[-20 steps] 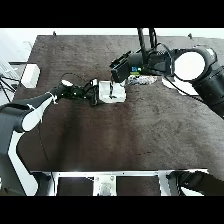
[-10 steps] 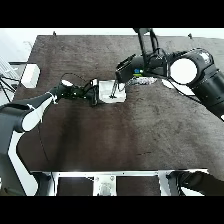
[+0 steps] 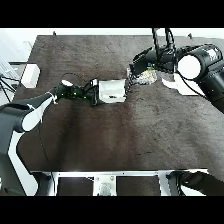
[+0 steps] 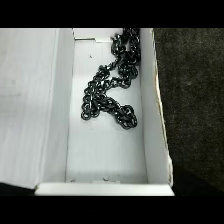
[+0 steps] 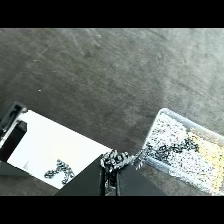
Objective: Fold the box and place the chain.
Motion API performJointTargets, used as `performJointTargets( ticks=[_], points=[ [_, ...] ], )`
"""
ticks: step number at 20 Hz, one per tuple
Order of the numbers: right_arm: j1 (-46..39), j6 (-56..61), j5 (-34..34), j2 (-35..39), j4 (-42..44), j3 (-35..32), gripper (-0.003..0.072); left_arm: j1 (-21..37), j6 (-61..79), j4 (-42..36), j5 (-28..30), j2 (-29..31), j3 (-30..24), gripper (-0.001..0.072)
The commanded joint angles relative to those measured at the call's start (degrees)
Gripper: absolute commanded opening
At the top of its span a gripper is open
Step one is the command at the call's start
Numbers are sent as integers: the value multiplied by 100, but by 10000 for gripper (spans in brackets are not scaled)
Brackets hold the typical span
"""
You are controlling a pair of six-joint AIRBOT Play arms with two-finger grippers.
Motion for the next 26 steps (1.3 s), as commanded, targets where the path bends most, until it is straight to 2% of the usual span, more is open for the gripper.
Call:
performJointTargets(
  ticks=[1,9,13,17,19,21,23,26],
  points=[
    [133,92,-15,2,-50,-2,3,2,2,0,2,0,-2,418],
    [815,310,-918,-221,37,-7,3,2,2,0,2,0,-2,418],
    [824,306,-1193,-485,492,-7,3,2,2,0,0,0,-2,418],
    [809,306,-1241,-907,557,-48,2,2,2,0,0,0,-2,418],
    [804,308,-1373,-1119,560,-240,2,2,2,0,2,0,-2,418],
    [737,319,-1781,-1290,612,-625,1,2,2,0,0,0,-2,418],
    [575,328,-2321,-1471,988,-1049,0,2,2,0,2,0,-2,418],
    [341,323,-2721,-1873,1443,-1482,0,2,2,0,0,0,-2,418]
  ],
)
